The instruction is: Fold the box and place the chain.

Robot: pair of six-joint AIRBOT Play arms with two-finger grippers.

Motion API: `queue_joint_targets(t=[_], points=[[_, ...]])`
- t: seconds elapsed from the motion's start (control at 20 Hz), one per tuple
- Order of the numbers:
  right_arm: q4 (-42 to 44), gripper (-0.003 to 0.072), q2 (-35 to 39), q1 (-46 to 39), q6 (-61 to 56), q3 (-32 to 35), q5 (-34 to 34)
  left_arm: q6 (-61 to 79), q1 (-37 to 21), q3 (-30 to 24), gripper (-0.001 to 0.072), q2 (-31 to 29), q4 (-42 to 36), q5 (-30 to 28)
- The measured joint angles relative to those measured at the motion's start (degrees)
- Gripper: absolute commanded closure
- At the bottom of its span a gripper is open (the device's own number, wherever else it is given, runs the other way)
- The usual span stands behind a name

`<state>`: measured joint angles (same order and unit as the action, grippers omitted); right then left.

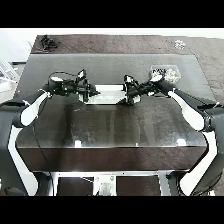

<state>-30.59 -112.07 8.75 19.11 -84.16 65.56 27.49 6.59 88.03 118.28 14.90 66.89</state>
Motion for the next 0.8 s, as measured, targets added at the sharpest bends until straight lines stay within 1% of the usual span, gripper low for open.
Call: queue_joint_targets(t=[0.8], points=[[1.92, 0.0002, -1.42, 0.13, 0.31, -0.28, 1.01, 0.00, 0.00, 0.00, 0.0691, 0.00, 0.02, 0.07]])
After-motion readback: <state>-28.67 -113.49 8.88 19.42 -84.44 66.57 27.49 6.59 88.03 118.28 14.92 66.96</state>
